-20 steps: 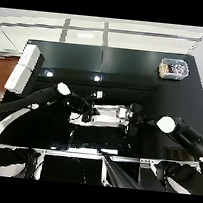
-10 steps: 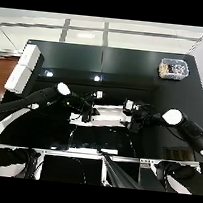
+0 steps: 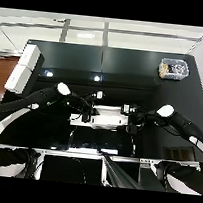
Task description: Fold the box and place the chain.
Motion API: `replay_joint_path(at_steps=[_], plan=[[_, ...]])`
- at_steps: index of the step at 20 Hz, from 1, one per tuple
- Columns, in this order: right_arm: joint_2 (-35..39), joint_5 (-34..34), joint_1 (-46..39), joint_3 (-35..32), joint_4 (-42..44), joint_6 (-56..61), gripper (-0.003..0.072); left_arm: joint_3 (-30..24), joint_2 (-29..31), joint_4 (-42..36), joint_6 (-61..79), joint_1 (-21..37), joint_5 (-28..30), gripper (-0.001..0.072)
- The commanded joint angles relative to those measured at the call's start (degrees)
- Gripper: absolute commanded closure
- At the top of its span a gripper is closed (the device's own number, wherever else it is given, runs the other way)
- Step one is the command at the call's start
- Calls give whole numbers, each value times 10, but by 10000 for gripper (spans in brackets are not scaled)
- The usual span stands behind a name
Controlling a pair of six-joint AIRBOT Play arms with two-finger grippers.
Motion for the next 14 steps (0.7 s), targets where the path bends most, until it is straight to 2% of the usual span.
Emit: replay_joint_path(at_steps=[1,14], plan=[[-18,9,-15,0,-2,-24,24,1,0,0,0,0,1,683],[-23,-18,15,3,-37,2,24,1,0,0,0,0,1,683]])
